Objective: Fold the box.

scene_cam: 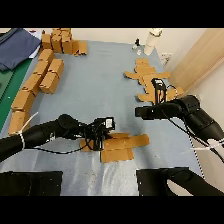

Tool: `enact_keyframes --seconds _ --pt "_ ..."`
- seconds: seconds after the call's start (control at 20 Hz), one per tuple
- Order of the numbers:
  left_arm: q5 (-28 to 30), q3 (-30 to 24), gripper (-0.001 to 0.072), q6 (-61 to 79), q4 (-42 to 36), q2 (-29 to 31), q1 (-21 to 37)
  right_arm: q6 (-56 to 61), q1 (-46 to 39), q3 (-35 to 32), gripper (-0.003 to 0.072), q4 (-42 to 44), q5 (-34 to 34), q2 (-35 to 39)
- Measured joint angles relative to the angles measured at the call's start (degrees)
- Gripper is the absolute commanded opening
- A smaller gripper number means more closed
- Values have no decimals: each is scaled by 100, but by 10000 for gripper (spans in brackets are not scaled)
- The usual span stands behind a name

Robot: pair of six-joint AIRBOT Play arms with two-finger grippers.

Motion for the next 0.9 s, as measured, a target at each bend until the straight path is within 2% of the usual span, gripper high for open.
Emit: enact_keyframes --seconds 0.65,0.75,0.9 --pt "-37 -13 14 57 46 140 13 0 0 0 6 -20 -129 -4" --pt "-37 -13 14 57 50 160 17 0 0 0 27 -20 -166 -50" --pt "24 -13 14 59 50 168 24 0 0 0 4 -17 -229 -192"
